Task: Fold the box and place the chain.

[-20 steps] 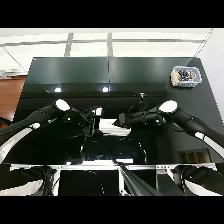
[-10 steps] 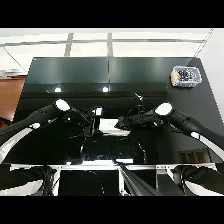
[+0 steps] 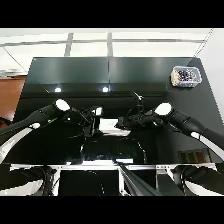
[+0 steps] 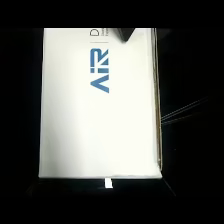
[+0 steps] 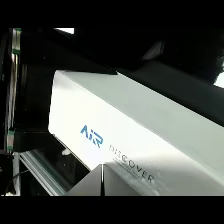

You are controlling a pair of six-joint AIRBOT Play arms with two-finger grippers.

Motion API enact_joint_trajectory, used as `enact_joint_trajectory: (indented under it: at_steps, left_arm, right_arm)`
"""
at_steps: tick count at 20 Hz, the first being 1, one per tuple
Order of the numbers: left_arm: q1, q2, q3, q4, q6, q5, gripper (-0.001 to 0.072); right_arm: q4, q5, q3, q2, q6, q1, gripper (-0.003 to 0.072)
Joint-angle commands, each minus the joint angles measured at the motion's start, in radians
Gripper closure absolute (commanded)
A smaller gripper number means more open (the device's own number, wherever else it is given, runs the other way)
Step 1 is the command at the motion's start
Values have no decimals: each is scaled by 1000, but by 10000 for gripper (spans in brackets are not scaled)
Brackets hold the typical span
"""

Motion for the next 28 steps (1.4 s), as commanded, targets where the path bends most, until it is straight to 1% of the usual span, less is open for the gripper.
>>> enact_joint_trajectory:
  at_steps: [1, 2, 3, 4, 5, 6, 7, 8, 11, 12, 14, 16, 17, 18, 20, 23, 26, 28]
  left_arm:
    - [1, -1, 0, 0, -4, 3, 310]
    - [1, -1, 0, 0, -4, 2, 310]
    - [1, 0, 1, 0, -4, 2, 310]
    - [1, 1, 1, 0, -9, -3, 308]
    - [0, 4, 2, -1, -10, -5, 300]
    - [0, 13, 3, -1, -16, -6, 243]
    - [0, 25, 10, 3, -42, -15, 73]
    - [1, 41, 18, 14, -82, -24, -10]
    - [4, 120, 38, 146, -145, -64, -10]
    - [5, 155, 38, 167, -145, -82, -10]
    - [-1, 216, 39, 132, -167, -86, -10]
    - [-19, 251, 46, 32, -168, -76, -2]
    - [-34, 251, 61, 1, -220, -63, 28]
    - [-48, 243, 82, -6, -279, -42, 33]
    - [-75, 206, 120, -6, -323, -26, 31]
    - [-108, 113, 164, 12, -389, -26, 30]
    - [-131, 48, 167, 30, -394, -16, 30]
    - [-163, 34, 168, 70, -394, -11, 30]
  right_arm:
    - [-32, 160, 82, 84, -10, -24, 675]
    - [-122, 187, 126, 138, 16, -53, 675]
    - [-256, 196, 168, 205, 80, -93, 675]
    - [-394, 196, 197, 272, 152, -142, 675]
    - [-497, 196, 208, 333, 212, -190, 675]
    - [-565, 204, 208, 389, 267, -243, 675]
    - [-603, 224, 208, 427, 294, -286, 675]
    - [-616, 251, 208, 455, 299, -327, 674]
    - [-614, 311, 208, 477, 299, -402, 673]
    - [-615, 312, 207, 477, 298, -409, 673]
    - [-614, 296, 207, 477, 298, -409, 673]
    - [-614, 275, 206, 477, 298, -409, 673]
    - [-613, 260, 204, 477, 298, -409, 673]
    - [-611, 248, 203, 477, 298, -409, 674]
    - [-611, 231, 202, 476, 298, -409, 673]
    - [-610, 224, 202, 476, 298, -409, 673]
    - [-608, 230, 202, 476, 298, -409, 673]
    - [-608, 225, 202, 476, 298, -409, 673]
